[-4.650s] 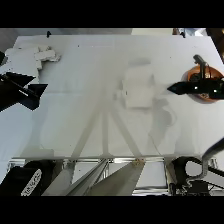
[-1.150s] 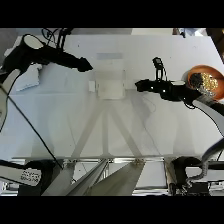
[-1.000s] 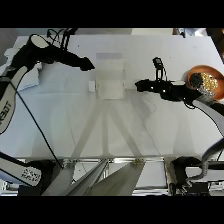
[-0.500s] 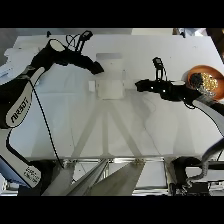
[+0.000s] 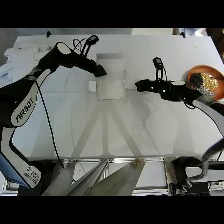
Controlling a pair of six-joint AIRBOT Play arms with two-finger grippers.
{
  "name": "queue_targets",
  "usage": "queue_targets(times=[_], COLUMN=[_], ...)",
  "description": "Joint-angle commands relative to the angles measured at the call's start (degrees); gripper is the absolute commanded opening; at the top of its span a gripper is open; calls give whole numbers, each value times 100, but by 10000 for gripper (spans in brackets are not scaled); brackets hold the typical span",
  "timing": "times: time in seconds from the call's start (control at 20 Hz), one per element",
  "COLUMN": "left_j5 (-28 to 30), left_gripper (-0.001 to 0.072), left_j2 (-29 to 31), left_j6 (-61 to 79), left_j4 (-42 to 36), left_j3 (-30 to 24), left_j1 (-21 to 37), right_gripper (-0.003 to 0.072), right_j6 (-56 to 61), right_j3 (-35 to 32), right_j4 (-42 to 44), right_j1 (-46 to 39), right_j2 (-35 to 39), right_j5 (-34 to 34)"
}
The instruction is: Fold the box and place the chain.
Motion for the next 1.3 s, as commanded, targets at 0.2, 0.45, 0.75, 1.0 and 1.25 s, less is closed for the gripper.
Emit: queue_targets(times=[0.2, 0.45, 0.75, 1.0, 1.25], left_j5=[-433, -529, -527, -507, -516], left_gripper=[186, 11, 14, 14, 13], left_j2=[-13, -13, -13, -13, -13], left_j6=[758, 1038, 1034, 1032, 1032], left_j4=[4, 4, 4, 2, -103], left_j3=[7, 7, 7, 7, 7], left_j1=[-7, -7, -7, -11, -17], right_gripper=[7, 7, 7, 7, 8], right_j6=[0, 0, 0, 0, 0], right_j3=[0, 0, 0, 0, 0], right_j4=[0, 0, 0, 0, 0], right_j1=[7, 7, 7, 7, 7], right_j2=[-2, -2, -2, -2, -2], right_j5=[4, 4, 4, 4, 4])
